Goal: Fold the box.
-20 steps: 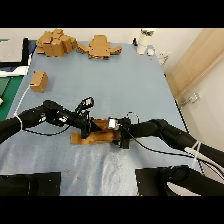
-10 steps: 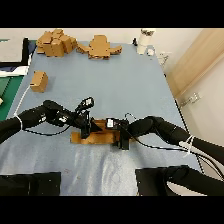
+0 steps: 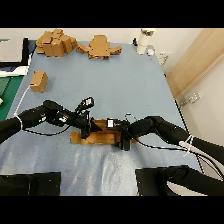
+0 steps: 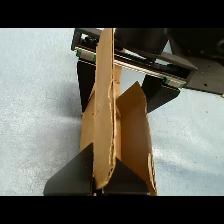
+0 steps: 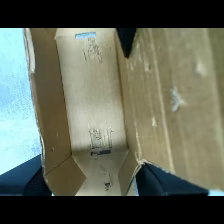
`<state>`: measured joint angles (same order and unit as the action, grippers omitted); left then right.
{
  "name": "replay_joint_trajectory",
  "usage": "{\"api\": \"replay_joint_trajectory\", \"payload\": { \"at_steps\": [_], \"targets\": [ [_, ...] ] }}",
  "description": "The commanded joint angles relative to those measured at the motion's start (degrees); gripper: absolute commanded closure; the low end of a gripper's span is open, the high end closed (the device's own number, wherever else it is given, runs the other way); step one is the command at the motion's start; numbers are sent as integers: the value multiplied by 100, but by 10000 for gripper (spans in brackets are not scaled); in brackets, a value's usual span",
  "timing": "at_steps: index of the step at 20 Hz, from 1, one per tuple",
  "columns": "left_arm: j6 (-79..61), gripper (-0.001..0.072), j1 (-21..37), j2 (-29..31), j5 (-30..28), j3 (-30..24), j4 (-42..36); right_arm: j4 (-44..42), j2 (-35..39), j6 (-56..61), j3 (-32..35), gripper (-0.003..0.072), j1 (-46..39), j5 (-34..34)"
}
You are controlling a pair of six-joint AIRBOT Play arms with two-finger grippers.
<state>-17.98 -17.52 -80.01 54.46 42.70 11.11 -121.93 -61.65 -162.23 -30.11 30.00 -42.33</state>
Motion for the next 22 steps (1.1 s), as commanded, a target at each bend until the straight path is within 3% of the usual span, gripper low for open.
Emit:
{"api": "replay_joint_trajectory", "payload": {
  "at_steps": [1,6,8,14,16,22],
  "targets": [
    [2,698,-2,-2,0,-2,2,-7,-15,-212,-4,-25,-2,7],
    [0,698,0,0,0,-2,4,-199,-15,-238,-4,0,-2,33],
    [0,699,-2,-2,0,-2,2,-264,-13,-238,-4,75,-2,37],
    [0,698,-2,0,0,-2,2,-260,-35,-238,-4,77,-2,28],
    [0,698,-2,-2,0,-2,2,-262,-103,-238,-4,171,0,-33],
    [0,699,0,0,0,-2,2,-249,-120,-236,-4,174,2,-61]
  ]
}}
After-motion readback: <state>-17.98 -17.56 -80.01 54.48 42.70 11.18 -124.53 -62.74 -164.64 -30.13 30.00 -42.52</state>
